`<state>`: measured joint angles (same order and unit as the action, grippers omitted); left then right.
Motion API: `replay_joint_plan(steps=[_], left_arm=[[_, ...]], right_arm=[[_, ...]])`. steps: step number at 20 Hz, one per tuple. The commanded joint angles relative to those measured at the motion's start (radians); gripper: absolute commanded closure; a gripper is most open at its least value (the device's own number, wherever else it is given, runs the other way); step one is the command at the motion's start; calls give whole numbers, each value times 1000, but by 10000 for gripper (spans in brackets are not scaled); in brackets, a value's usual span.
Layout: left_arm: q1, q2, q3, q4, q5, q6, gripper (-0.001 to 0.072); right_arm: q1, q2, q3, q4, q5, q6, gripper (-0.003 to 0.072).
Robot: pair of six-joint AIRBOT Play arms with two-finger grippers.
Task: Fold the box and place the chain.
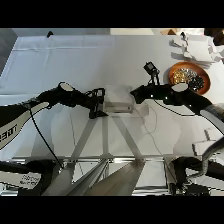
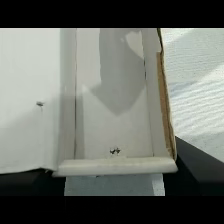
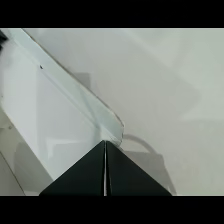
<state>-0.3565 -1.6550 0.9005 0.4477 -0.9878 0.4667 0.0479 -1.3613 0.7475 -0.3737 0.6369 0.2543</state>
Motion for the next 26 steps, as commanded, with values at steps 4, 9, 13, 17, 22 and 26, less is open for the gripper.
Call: replay_joint_plan(steps=[4, 9, 13, 17, 22, 26], left_arm=[[0, -1, -1, 2, 0, 0, 434], [0, -1, -1, 2, 0, 0, 434], [0, -1, -1, 2, 0, 0, 434], [0, -1, -1, 2, -4, 0, 434], [0, -1, -1, 2, -3, 0, 434], [0, -1, -1, 2, -3, 0, 434]], right_arm=[[0, 58, 0, -137, 171, -1, 672], [0, 239, 0, -355, 228, -75, 672], [0, 277, -19, -455, 245, -142, 673], [0, 245, -84, -458, 203, -370, 287], [0, 132, -89, -406, 207, -568, 294], [0, 58, -89, -239, 194, -714, 296]])
